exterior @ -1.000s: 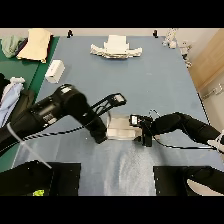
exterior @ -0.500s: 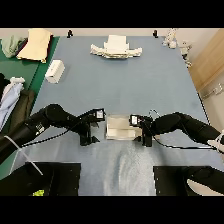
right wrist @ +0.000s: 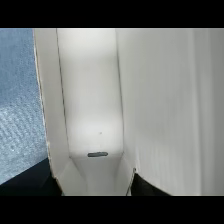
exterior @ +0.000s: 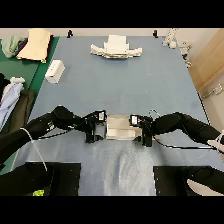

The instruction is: Fold the box.

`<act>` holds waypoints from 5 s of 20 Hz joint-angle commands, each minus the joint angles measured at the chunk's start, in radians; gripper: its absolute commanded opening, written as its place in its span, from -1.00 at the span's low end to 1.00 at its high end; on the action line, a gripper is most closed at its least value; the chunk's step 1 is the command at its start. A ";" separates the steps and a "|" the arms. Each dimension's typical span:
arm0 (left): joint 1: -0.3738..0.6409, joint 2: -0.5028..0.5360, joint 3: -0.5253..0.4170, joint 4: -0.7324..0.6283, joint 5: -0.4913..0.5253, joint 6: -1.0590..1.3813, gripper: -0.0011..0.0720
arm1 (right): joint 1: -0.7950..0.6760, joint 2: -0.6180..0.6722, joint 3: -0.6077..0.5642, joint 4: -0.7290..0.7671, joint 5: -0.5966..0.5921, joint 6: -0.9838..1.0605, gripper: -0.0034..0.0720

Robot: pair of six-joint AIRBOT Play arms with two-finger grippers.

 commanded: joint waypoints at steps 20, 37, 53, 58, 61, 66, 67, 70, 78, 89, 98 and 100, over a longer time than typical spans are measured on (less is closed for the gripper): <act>-0.097 -0.103 0.000 -0.141 0.046 0.170 0.91 | 0.001 -0.001 0.000 0.000 0.000 0.000 0.19; -0.102 -0.103 0.000 -0.107 0.067 0.115 0.39 | 0.001 -0.001 0.000 0.000 0.000 0.000 0.19; -0.104 -0.103 0.000 -0.101 0.068 0.113 0.39 | 0.001 -0.001 0.000 0.000 0.000 0.000 0.19; -0.104 -0.103 0.000 -0.101 0.068 0.113 0.39 | 0.001 -0.001 0.000 0.000 0.000 0.000 0.19; -0.104 -0.103 0.001 -0.101 0.068 0.113 0.39 | 0.001 -0.001 0.000 0.001 0.000 0.001 0.19; -0.104 -0.103 0.000 -0.101 0.068 0.113 0.39 | 0.001 -0.001 0.000 0.001 -0.001 0.001 0.19; -0.104 -0.103 0.001 -0.101 0.068 0.113 0.39 | 0.001 -0.001 0.000 0.000 -0.001 0.001 0.19; -0.104 -0.103 0.001 -0.101 0.068 0.113 0.39 | 0.001 -0.002 0.000 0.002 0.002 0.001 0.23; -0.104 -0.103 0.000 -0.101 0.068 0.113 0.39 | 0.001 0.079 0.003 -0.214 -0.105 0.251 1.00; -0.104 -0.103 0.001 -0.101 0.068 0.113 0.39 | 0.008 0.434 0.110 0.040 -0.325 1.481 0.40; -0.104 -0.103 0.001 -0.101 0.068 0.113 0.39 | 0.093 0.074 0.122 0.150 0.247 1.505 0.17; -0.104 -0.103 0.000 -0.101 0.068 0.113 0.39 | 0.089 -0.008 0.133 0.150 0.244 1.504 0.17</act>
